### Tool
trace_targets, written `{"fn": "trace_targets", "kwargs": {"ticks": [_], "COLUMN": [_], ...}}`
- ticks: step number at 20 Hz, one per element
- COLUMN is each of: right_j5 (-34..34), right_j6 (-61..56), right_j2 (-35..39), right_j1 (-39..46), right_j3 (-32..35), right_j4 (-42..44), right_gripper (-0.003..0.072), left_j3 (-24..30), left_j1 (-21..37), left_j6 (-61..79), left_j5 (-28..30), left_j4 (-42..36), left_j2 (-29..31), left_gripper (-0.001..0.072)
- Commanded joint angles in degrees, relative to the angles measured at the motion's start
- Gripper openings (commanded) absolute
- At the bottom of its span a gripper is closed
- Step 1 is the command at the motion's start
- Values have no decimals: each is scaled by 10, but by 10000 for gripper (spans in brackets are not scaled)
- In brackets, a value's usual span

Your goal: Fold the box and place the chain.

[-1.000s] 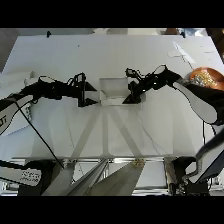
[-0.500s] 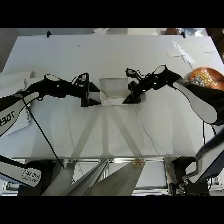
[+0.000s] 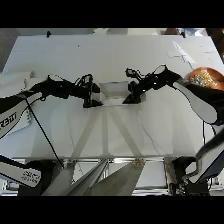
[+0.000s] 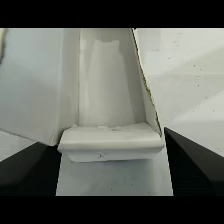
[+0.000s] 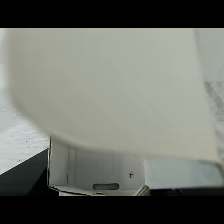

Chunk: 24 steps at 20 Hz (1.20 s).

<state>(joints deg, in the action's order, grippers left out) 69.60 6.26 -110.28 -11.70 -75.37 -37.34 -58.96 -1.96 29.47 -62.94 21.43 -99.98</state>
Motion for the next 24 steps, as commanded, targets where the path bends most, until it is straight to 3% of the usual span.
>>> {"fn": "trace_targets", "kwargs": {"ticks": [1,6,8,10,12,24], "right_j5": [0,0,0,0,0,0], "right_j6": [0,0,0,0,0,0], "right_j2": [0,0,0,0,0,0], "right_j1": [0,0,0,0,0,0], "right_j3": [0,0,0,0,0,0], "right_j4": [0,0,0,0,0,0], "right_gripper": [176,176,176,176,176,176], "left_j3": [-1,-1,-1,-1,-1,-1], "left_j1": [-16,-35,-35,-35,-35,-35], "left_j6": [-26,-47,-47,-47,-47,-47], "left_j5": [45,77,77,77,77,76], "left_j4": [6,30,30,30,30,30], "left_j2": [1,3,3,3,3,3], "left_gripper": [702,686,501,477,380,376]}}
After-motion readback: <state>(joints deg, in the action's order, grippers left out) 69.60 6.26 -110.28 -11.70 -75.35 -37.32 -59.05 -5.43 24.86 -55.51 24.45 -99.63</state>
